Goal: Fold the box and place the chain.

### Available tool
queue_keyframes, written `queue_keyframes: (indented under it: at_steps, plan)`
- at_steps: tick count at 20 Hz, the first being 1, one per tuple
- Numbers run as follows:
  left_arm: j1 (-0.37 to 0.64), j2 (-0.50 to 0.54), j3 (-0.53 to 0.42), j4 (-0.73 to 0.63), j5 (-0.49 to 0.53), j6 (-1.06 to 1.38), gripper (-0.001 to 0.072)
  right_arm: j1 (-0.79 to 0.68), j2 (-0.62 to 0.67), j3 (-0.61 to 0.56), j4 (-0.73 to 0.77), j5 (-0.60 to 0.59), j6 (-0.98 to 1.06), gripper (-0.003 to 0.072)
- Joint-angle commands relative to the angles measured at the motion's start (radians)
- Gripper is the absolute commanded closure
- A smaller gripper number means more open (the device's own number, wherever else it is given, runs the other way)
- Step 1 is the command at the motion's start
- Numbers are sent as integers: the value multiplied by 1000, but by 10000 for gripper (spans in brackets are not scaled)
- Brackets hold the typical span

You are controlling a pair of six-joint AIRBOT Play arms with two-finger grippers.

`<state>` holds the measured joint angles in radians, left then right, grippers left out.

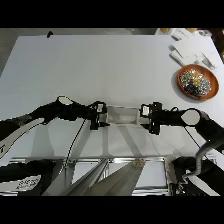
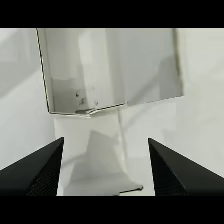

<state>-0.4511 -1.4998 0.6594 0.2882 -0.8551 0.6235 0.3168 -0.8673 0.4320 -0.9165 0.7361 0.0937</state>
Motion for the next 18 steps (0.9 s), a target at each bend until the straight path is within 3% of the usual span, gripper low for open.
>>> queue_keyframes:
  at_steps: [1, 2, 3, 5, 9, 13, 18]
  plan:
    - [1, 1, 0, 0, -2, 0, 639, 0, 112, 1, 58, 30, 41, 160]
    - [1, 1, 0, 0, -2, 0, 639, 0, 131, 1, 118, 37, 41, 205]
    - [1, 1, 0, 0, -2, 0, 639, 0, 140, 1, 191, 39, 40, 312]
    - [1, 1, 0, 0, -2, 0, 639, 0, 131, 1, 330, 24, 24, 661]
    - [1, 1, 0, 0, -2, 0, 639, 0, 12, 1, 568, -88, -111, 669]
    - [1, 1, 0, 0, -2, 0, 639, 0, -189, 1, 726, -301, -124, 669]
    - [1, 1, 0, 0, -2, 0, 639, 0, -278, 1, 607, -228, -21, 669]
